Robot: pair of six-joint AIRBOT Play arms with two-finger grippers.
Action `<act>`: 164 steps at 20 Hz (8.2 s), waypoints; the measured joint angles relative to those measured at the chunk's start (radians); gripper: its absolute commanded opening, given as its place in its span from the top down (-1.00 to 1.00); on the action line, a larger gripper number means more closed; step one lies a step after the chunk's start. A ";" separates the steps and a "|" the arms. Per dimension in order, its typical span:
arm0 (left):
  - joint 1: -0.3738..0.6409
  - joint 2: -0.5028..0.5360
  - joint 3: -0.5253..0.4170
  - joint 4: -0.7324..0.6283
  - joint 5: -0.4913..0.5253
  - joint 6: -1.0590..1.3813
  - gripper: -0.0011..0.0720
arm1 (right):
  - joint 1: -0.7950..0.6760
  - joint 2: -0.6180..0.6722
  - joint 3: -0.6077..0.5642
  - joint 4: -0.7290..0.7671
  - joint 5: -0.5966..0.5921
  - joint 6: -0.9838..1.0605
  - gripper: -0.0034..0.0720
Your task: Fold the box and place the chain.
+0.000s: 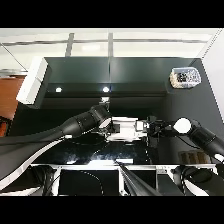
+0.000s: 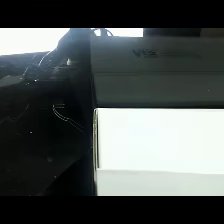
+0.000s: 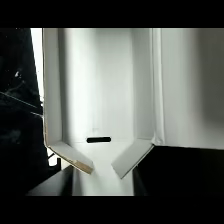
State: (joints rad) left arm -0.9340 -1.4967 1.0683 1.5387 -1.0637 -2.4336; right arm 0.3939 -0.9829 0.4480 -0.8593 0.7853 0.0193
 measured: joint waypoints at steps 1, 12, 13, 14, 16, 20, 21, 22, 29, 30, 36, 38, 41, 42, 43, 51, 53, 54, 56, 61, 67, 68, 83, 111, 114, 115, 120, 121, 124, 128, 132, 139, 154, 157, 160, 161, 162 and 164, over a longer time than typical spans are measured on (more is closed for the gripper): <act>0.000 0.000 0.000 0.001 -0.003 0.000 0.89 | 0.003 -0.003 0.000 0.014 0.003 0.000 -0.03; 0.000 0.000 0.000 0.004 -0.021 0.005 0.89 | 0.082 -0.050 0.000 0.189 -0.043 0.005 0.38; 0.000 0.000 0.000 0.004 -0.021 0.005 0.89 | 0.088 -0.056 0.000 0.198 -0.054 0.008 0.38; 0.000 0.000 0.000 0.004 -0.020 0.004 0.89 | 0.092 -0.061 0.000 0.203 -0.063 0.008 0.38; 0.000 0.000 0.000 0.004 -0.016 0.003 0.89 | 0.097 -0.066 0.000 0.209 -0.084 0.012 0.37; 0.000 0.000 0.000 0.003 -0.011 0.001 0.89 | 0.101 -0.071 0.000 0.221 -0.104 0.016 0.30; 0.000 0.000 0.000 0.003 -0.010 0.001 0.89 | 0.101 -0.072 0.000 0.224 -0.106 0.016 -0.20; 0.000 0.000 0.000 0.002 -0.009 0.001 0.89 | 0.101 -0.072 0.000 0.225 -0.106 0.015 0.14; 0.000 0.000 0.000 -0.003 -0.006 0.000 0.89 | 0.012 -0.003 0.010 0.156 -0.040 0.293 0.78; 0.000 0.000 0.000 -0.003 -0.006 0.000 0.89 | -0.035 0.027 0.018 0.120 0.006 0.413 0.79; 0.000 0.000 0.000 -0.007 -0.014 0.003 0.89 | -0.505 0.121 0.018 -0.042 0.209 1.050 0.79; 0.000 0.000 0.000 -0.007 -0.014 0.003 0.89 | -0.638 0.101 -0.008 -0.026 0.244 1.164 0.79; 0.000 0.000 0.000 -0.007 -0.016 0.003 0.89 | -0.697 0.022 -0.047 0.011 0.300 1.241 0.79; 0.000 0.000 0.000 -0.007 -0.016 0.003 0.89 | -0.686 -0.013 -0.056 0.020 0.312 1.251 0.79; 0.000 0.000 0.000 -0.007 -0.016 0.003 0.89 | -0.664 -0.048 -0.062 0.034 0.320 1.254 0.79; 0.000 0.000 0.000 -0.006 -0.015 0.002 0.89 | -0.481 -0.196 -0.048 0.279 0.340 1.128 -0.49; 0.000 0.000 0.000 -0.006 -0.015 0.001 0.89 | -0.467 -0.203 -0.018 0.301 0.367 1.104 -0.92; 0.000 0.000 0.000 -0.006 -0.015 0.001 0.89 | -0.463 -0.205 0.002 0.309 0.390 1.090 -0.92; 0.000 0.000 0.000 -0.006 -0.015 0.001 0.89 | -0.458 -0.208 0.039 0.318 0.433 1.069 -0.91; 0.000 0.000 0.000 -0.006 -0.015 0.002 0.89 | -0.424 -0.209 0.082 0.330 0.478 1.057 -0.77; 0.000 0.000 0.000 -0.003 -0.015 0.002 0.89 | -0.255 -0.210 0.094 0.328 0.367 1.122 -0.49; 0.000 0.000 0.000 -0.003 -0.015 0.002 0.89 | -0.222 -0.209 0.095 0.325 0.337 1.141 -0.49; 0.000 0.000 0.000 -0.003 -0.016 0.002 0.89 | 0.198 -0.210 0.309 -0.285 0.138 1.852 -0.03; 0.000 0.000 0.000 -0.003 -0.015 0.002 0.89 | 0.368 -0.318 0.374 -0.566 0.198 2.209 0.30; 0.000 0.000 0.000 -0.003 -0.015 0.002 0.89 | 0.368 -0.326 0.374 -0.566 0.197 2.211 0.30; 0.000 0.000 0.000 -0.003 -0.015 0.002 0.89 | 0.368 -0.328 0.374 -0.565 0.197 2.210 0.31; 0.000 0.000 0.000 -0.006 -0.017 -0.001 0.89 | 0.368 -0.331 0.374 -0.563 0.198 2.215 0.78; 0.000 0.000 0.000 -0.005 -0.017 0.000 0.89 | 0.368 -0.331 0.374 -0.563 0.198 2.215 0.78; 0.000 0.000 0.000 -0.004 -0.016 0.000 0.89 | 0.368 -0.331 0.374 -0.561 0.197 2.218 0.78; 0.000 0.000 0.000 -0.001 -0.013 0.004 0.89 | 0.368 -0.331 0.374 -0.558 0.192 2.218 0.45; 0.000 0.000 0.000 -0.001 -0.014 0.003 0.89 | 0.368 -0.331 0.374 -0.554 0.192 2.218 0.75; 0.000 0.000 0.000 -0.002 -0.013 0.004 0.89 | 0.368 -0.331 0.374 -0.555 0.193 2.218 -0.11; 0.000 0.000 0.000 -0.003 -0.016 0.003 0.89 | 0.368 -0.253 0.417 -0.555 0.243 2.184 -0.11; 0.000 0.000 0.000 -0.002 -0.017 0.000 0.89 | 0.366 -0.214 0.447 -0.559 0.274 2.157 -0.11; 0.001 0.000 0.000 -0.003 -0.014 0.001 0.89 | 0.344 -0.148 0.466 -0.559 0.319 2.117 -0.11; 0.001 0.000 0.000 -0.003 -0.014 0.002 0.89 | 0.328 -0.119 0.470 -0.566 0.341 2.101 -0.11; 0.001 0.000 0.000 -0.003 -0.014 0.003 0.89 | 0.309 -0.089 0.472 -0.575 0.364 2.085 -0.11; 0.001 0.000 0.000 -0.003 -0.014 0.003 0.89 | 0.256 -0.024 0.475 -0.607 0.422 2.055 -0.11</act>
State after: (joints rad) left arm -0.9333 -1.4967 1.0683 1.5360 -1.0779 -2.4310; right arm 0.6502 -1.0065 0.9230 -1.4658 1.2072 2.0739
